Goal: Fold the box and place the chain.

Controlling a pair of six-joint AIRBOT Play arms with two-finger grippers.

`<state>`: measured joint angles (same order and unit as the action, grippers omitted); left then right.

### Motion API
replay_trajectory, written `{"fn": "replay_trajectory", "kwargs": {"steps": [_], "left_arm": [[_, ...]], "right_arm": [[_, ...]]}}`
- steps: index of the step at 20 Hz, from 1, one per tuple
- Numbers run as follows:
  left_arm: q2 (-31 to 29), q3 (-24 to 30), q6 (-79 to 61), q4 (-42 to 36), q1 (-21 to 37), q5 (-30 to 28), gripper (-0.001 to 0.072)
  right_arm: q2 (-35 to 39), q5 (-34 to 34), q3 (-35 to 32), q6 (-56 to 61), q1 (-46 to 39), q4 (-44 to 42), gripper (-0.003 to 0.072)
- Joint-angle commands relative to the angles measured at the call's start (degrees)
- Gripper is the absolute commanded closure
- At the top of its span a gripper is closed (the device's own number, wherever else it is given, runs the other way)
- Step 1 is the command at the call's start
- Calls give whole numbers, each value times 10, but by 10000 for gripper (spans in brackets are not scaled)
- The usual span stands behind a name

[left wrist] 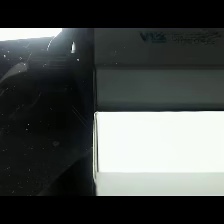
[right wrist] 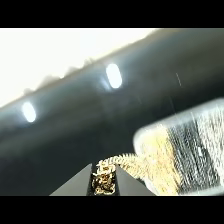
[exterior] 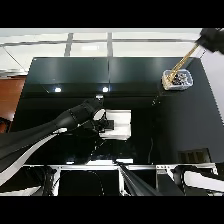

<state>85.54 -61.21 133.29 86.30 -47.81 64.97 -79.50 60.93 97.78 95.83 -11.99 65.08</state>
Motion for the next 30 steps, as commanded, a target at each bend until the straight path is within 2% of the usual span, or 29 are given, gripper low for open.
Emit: {"fn": "replay_trajectory", "kwargs": {"steps": [1,8,11,15,19,21,25,27,30], "left_arm": [[0,0,0,0,0,0,681],[0,0,0,0,0,0,681],[0,0,0,0,0,0,682],[0,0,0,0,0,0,681],[0,0,0,0,0,0,681],[0,0,0,0,0,0,681],[0,0,0,0,0,1,682],[0,0,0,0,0,0,682],[0,0,0,0,0,0,682]], "right_arm": [[85,-46,2,-35,0,-25,673],[145,35,92,-81,0,-107,672],[181,52,96,-88,0,-121,672],[218,92,96,-113,0,-181,672],[225,246,90,-165,6,-220,672],[225,308,70,-173,33,-220,672],[226,365,0,-185,136,-220,672],[226,357,-56,-185,193,-220,672],[226,300,-154,-186,268,-220,672]]}}
